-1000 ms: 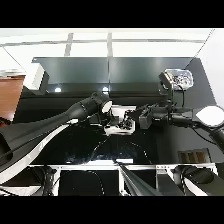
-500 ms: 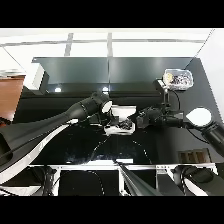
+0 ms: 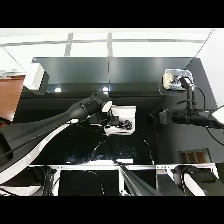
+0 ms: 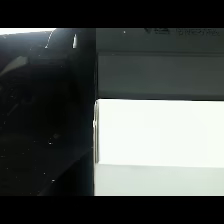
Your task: Fold the box and place the chain.
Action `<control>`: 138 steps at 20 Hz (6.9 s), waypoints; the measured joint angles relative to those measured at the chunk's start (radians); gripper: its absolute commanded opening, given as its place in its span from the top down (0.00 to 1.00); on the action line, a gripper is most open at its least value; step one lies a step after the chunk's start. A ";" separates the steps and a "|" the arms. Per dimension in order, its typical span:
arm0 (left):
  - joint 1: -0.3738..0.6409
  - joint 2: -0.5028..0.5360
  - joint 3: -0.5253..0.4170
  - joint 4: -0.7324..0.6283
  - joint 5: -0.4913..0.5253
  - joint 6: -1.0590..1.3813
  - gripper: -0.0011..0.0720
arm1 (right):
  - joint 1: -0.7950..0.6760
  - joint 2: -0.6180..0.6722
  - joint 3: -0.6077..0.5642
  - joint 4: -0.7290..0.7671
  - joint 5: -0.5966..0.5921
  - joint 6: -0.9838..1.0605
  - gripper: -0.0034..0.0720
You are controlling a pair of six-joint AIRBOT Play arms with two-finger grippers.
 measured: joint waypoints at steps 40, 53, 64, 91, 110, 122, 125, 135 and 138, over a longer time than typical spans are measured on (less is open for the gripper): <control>0.356 0.647 -0.714 -0.687 0.476 1.652 0.01 | -0.038 0.007 0.000 -0.064 -0.048 0.001 0.52; 0.378 0.242 -0.458 -0.833 0.387 2.413 0.01 | -0.038 0.007 0.000 -0.060 -0.027 0.002 0.52; 0.360 0.177 -0.446 -0.951 0.364 2.542 0.01 | -0.038 0.007 0.000 -0.057 -0.021 0.002 0.52; 0.355 0.164 -0.444 -0.956 0.367 2.548 0.44 | 0.154 -0.488 0.233 0.220 -0.146 -0.420 0.09; 0.355 0.163 -0.444 -0.955 0.341 2.547 0.44 | 0.265 -0.502 0.268 -0.008 0.109 -0.750 0.13; 0.355 0.163 -0.444 -0.958 0.342 2.545 0.44 | 0.292 -0.488 0.280 -0.078 0.041 -0.768 0.31; 0.355 0.163 -0.444 -0.957 0.342 2.546 0.44 | 0.293 -0.484 0.286 -0.070 0.043 -0.740 0.31; 0.355 0.163 -0.444 -0.956 0.340 2.546 0.44 | 0.293 -0.481 0.289 -0.076 0.062 -0.696 0.47; 0.355 0.163 -0.444 -0.956 0.340 2.546 0.44 | 0.293 -0.481 0.289 -0.081 0.062 -0.693 0.47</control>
